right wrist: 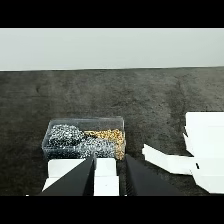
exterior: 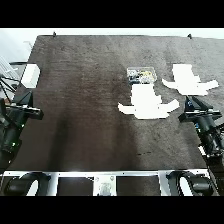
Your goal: Fold the box and place the chain.
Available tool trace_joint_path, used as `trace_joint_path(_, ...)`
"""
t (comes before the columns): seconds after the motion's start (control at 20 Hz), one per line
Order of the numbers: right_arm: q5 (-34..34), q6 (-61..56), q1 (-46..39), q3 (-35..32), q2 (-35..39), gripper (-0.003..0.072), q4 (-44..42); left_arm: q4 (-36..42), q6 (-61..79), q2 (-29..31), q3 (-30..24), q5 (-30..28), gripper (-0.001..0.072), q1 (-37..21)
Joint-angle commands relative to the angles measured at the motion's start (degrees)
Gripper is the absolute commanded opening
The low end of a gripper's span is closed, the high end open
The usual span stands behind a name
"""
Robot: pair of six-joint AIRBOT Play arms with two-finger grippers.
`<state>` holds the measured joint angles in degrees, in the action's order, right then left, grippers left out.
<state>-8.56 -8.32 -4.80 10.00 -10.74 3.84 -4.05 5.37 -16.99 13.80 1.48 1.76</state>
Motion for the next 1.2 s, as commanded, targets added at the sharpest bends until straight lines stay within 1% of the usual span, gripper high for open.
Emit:
trace_joint_path(0.0, -0.02, 0.00, -0.02, -0.02, 0.00, 0.0241, 0.00, -0.02, 0.02, 0.04, 0.02, -0.02, 0.0021, 0.02)
trace_joint_path(0.05, -0.02, -0.04, -0.02, -0.02, 0.00, 0.0242, -0.02, -0.02, 0.02, 0.04, 0.02, 0.00, 0.0021, 0.02)
trace_joint_path(0.1, -0.55, -2.05, 0.02, 0.00, 0.00, 0.0334, -0.90, -0.02, 0.02, 0.04, 0.02, 0.00, 0.0021, 0.02)
trace_joint_path(0.15, -1.60, -1.57, 0.00, 0.57, 0.00, 0.0499, -1.07, -0.02, 0.02, 0.04, 0.02, 0.00, 0.0021, 0.02)
trace_joint_path(0.2, -2.29, -0.09, 0.00, 1.36, 0.00, 0.0543, -0.83, -0.02, 0.02, 0.04, 0.02, -0.02, 0.0021, 0.02)
trace_joint_path(0.25, -2.01, 0.94, -0.04, 2.23, -0.20, 0.0541, -0.81, -0.02, 0.02, 0.04, 0.02, -0.02, 0.0021, 0.02)
trace_joint_path(0.35, 2.80, 1.31, -0.72, 4.57, -2.36, 0.0539, -0.79, -0.02, 0.02, 0.04, 0.02, 0.00, 0.0021, 0.02)
trace_joint_path(0.4, 4.11, 1.31, -1.97, 6.25, -5.14, 0.0531, -0.63, -0.02, 0.02, 0.04, 0.02, -0.02, 0.0021, 0.02)
trace_joint_path(0.5, 2.78, 0.96, -6.01, 10.29, -13.97, 0.0519, -0.42, -0.02, 0.02, 0.04, 0.02, 0.02, 0.0021, 0.02)
trace_joint_path(0.55, -0.48, 0.57, -8.66, 12.61, -19.39, 0.0519, -0.37, -0.02, 0.02, 0.04, 0.02, 0.00, 0.0021, 0.02)
trace_joint_path(0.6, -6.56, -1.49, -12.24, 15.32, -26.03, 0.0518, 0.07, -0.02, 0.02, 0.04, 0.02, 0.00, 0.0021, 0.02)
trace_joint_path(0.65, -14.23, -6.01, -16.28, 18.27, -32.74, 0.0518, 3.08, -0.02, 0.02, 0.04, 0.02, 0.02, 0.0021, 0.02)
trace_joint_path(0.75, -32.20, -21.29, -24.81, 26.73, -47.32, 0.0518, 18.23, -0.02, 0.02, 0.04, 0.02, 0.00, 0.0021, 0.02)
trace_joint_path(0.8, -41.20, -27.98, -28.35, 32.04, -54.10, 0.0519, 26.16, -0.02, 0.02, 0.04, 0.02, 0.00, 0.0021, 0.02)
trace_joint_path(0.85, -48.59, -31.69, -30.99, 36.98, -59.39, 0.0519, 31.12, -0.02, 0.02, 0.04, 0.02, 0.02, 0.0021, 0.02)
trace_joint_path(0.9, -55.19, -33.40, -33.22, 42.01, -63.89, 0.0519, 33.42, -0.02, 0.02, 0.04, 0.02, 0.00, 0.0021, 0.02)
trace_joint_path(0.95, -59.49, -34.36, -34.56, 46.25, -66.97, 0.0519, 34.10, -0.02, 0.02, 0.04, 0.02, 0.00, 0.0021, 0.02)
trace_joint_path(1.0, -62.07, -35.56, -35.06, 50.60, -69.57, 0.0520, 35.65, -0.02, 0.02, 0.04, 0.02, 0.00, 0.0021, 0.02)
trace_joint_path(1.15, -67.23, -41.22, -33.48, 63.12, -76.22, 0.0533, 43.87, -0.02, 0.02, 0.04, 0.02, -0.02, 0.0021, 0.02)
